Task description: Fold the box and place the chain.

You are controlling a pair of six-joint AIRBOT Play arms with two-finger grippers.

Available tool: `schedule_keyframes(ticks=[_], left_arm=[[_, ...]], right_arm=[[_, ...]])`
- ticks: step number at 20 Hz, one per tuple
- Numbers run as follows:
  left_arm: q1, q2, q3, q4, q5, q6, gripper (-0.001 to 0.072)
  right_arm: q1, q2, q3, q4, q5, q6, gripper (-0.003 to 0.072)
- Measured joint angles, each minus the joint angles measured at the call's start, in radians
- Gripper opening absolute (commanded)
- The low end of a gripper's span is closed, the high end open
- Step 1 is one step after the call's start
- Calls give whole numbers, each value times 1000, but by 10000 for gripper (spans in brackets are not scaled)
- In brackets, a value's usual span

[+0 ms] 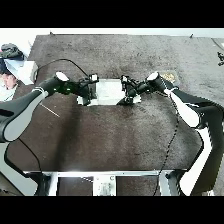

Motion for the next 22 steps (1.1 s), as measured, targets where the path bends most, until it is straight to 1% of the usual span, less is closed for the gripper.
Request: schedule_keyframes(ticks=[3,6,9,12,15,17,22], left_arm=[[24,31,0,5,-32,-44,7],[35,85,0,24,-57,-119,6],[41,162,0,86,-88,-256,6],[64,233,0,137,-106,-458,6],[111,286,-1,164,-116,-700,7],[151,303,-6,163,-123,-834,7],[267,316,-70,93,-130,-1033,8]], right_arm=[[0,0,0,0,0,0,346],[0,0,0,0,0,0,346],[0,0,0,0,0,0,346],[0,0,0,0,0,0,346],[0,0,0,0,0,0,346],[0,0,0,0,0,0,346],[0,0,0,0,0,-1,346]])
